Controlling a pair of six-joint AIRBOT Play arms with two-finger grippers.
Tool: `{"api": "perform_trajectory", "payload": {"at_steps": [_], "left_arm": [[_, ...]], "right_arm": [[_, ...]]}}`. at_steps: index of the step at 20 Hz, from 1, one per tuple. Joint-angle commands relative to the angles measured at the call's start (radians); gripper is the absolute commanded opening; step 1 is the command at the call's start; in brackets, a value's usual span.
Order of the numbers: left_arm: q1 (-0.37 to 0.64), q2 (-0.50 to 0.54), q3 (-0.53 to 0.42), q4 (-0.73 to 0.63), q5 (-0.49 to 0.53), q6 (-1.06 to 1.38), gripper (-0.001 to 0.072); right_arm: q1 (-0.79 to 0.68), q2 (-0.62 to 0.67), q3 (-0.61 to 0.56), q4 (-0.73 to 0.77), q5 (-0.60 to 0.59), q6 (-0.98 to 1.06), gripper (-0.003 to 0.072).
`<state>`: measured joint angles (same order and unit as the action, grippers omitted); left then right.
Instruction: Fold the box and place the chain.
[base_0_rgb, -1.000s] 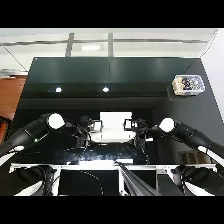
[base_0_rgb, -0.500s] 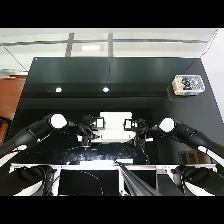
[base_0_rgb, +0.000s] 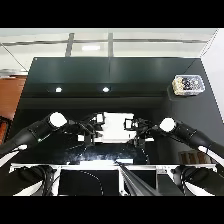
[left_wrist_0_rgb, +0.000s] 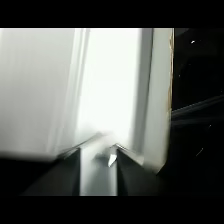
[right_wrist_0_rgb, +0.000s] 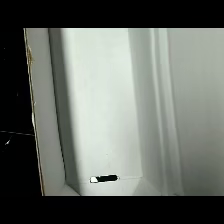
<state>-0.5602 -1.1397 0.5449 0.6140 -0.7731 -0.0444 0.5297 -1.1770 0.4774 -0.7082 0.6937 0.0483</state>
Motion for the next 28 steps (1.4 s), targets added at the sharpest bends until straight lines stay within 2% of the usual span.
{"api": "perform_trajectory", "payload": {"at_steps": [1, 9, 10, 11, 12, 13, 14, 15, 18, 19, 20, 22, 23, 26, 28], "left_arm": [[0.001, -0.002, -0.001, 0.026, -0.002, -0.008, 0.0205], [0.001, -0.004, -0.001, 0.047, -0.015, -0.007, 0.0204], [0.001, -0.004, -0.001, 0.047, -0.016, -0.007, 0.0263], [0.001, -0.004, -0.001, 0.047, -0.014, -0.007, 0.0418], [0.001, -0.004, -0.001, 0.047, -0.017, -0.007, 0.0455], [0.001, -0.004, -0.001, 0.048, -0.017, -0.007, 0.031], [0.001, -0.004, -0.001, 0.047, -0.015, -0.007, 0.0209], [0.001, -0.004, -0.001, 0.04, -0.015, -0.007, 0.0309], [0.001, -0.003, 0.0, 0.027, -0.019, -0.01, 0.0302], [0.007, 0.002, 0.007, 0.081, -0.037, -0.033, 0.0149], [0.021, 0.015, 0.028, 0.192, -0.069, -0.101, 0.0027], [0.094, 0.07, 0.077, 0.355, -0.141, -0.366, 0.0027], [0.15, 0.113, 0.093, 0.399, -0.18, -0.403, 0.0027], [0.367, 0.234, 0.098, 0.43, -0.213, -0.671, 0.0027], [0.538, 0.25, 0.098, 0.444, -0.278, -0.903, 0.0028]], "right_arm": [[0.001, 0.0, 0.0, 0.001, 0.002, 0.0, 0.013], [0.001, 0.0, 0.0, 0.001, 0.002, 0.0, 0.013], [0.001, 0.0, 0.0, 0.001, 0.002, 0.0, 0.013], [0.001, 0.0, 0.0, 0.001, 0.002, 0.0, 0.013], [0.001, 0.0, 0.0, 0.001, 0.002, 0.0, 0.013], [0.001, 0.0, 0.0, 0.001, 0.002, 0.0, 0.013], [0.001, 0.0, 0.0, 0.001, 0.002, 0.0, 0.013], [0.001, 0.0, 0.0, 0.001, 0.002, 0.0, 0.013], [0.001, 0.0, 0.0, 0.001, 0.002, 0.0, 0.0129], [0.001, 0.0, 0.0, 0.001, 0.002, 0.0, 0.013], [0.001, 0.0, 0.0, 0.001, 0.002, 0.0, 0.013], [0.001, 0.0, 0.0, 0.001, 0.002, 0.0, 0.013], [0.001, 0.0, 0.0, 0.001, 0.001, 0.0, 0.013], [0.001, 0.0, 0.0, 0.001, 0.001, 0.0, 0.013], [0.001, 0.0, 0.0, 0.001, 0.001, 0.0, 0.0129]]}}
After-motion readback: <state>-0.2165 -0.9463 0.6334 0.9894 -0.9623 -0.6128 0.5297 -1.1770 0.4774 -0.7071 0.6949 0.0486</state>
